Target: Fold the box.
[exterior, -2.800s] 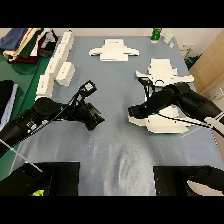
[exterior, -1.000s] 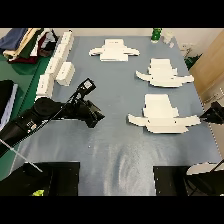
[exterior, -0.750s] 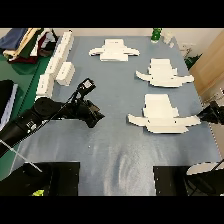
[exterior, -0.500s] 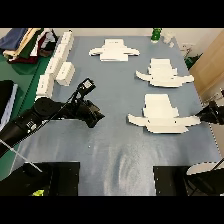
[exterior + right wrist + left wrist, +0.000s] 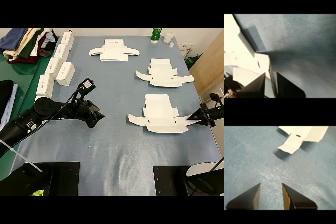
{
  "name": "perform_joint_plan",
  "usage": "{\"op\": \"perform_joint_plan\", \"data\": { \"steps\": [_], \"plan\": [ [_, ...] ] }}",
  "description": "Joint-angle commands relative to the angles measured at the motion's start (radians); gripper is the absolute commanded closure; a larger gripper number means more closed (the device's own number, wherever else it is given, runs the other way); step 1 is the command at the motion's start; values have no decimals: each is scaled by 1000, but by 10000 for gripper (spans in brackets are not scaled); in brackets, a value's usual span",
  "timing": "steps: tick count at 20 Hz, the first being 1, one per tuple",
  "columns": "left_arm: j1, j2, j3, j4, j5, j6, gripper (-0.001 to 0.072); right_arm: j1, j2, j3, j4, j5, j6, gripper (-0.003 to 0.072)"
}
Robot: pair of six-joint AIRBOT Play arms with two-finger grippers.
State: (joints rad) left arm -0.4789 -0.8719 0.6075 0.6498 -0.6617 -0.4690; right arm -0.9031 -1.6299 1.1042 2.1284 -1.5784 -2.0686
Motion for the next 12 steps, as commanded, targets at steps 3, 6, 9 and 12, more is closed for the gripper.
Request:
{"op": "perform_joint_plan", "data": {
  "steps": [3, 6, 9, 12],
  "plan": [
    [0, 1, 0, 0, 1, 0, 297, 113, 0, -4, 9, -2, -20, 685],
    [0, 1, 0, 0, 0, 0, 297, 163, 19, -5, 124, -23, -19, 687],
    [0, 1, 0, -14, 1, 0, 297, 248, 86, -13, 267, -38, -15, 686],
    [0, 1, 0, -133, 1, -7, 297, 418, 188, -103, 307, 35, 55, 687]
  ]
}}
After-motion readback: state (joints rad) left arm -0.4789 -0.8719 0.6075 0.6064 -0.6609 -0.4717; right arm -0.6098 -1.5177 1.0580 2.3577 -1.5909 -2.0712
